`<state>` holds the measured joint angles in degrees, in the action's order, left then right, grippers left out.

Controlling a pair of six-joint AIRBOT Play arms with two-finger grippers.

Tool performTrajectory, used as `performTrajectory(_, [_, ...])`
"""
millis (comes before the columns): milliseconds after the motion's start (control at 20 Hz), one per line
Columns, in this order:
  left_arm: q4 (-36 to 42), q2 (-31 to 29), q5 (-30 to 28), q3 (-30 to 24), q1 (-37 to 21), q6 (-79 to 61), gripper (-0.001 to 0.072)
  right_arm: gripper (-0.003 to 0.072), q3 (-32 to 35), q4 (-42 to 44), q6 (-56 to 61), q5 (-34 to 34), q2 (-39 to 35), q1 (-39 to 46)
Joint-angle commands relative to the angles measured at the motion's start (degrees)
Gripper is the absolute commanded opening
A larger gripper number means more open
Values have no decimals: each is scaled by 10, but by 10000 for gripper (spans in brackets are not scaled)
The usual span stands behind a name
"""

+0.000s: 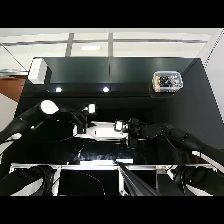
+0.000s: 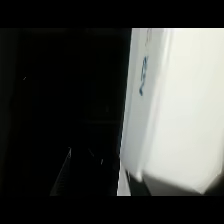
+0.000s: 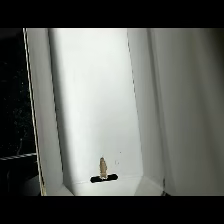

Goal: Fold the box and place the chain.

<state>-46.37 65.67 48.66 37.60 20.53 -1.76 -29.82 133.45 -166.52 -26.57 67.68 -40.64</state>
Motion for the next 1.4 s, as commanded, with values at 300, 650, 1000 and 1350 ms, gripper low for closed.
performTrajectory(300, [-49, -103, 275, -1, -110, 241, 27, 470, 0, 0, -2, -1, 0, -1])
performTrajectory(650, [238, -103, 165, -97, -73, 169, 27, 470, 0, 0, -2, -1, 0, -1])
performTrajectory(1000, [250, -82, -117, -104, -8, 148, 28, 470, 0, 0, -2, 0, 0, -1])
performTrajectory(1350, [245, -38, -169, -104, 30, 105, 28, 470, 0, 0, -1, 0, 0, -1])
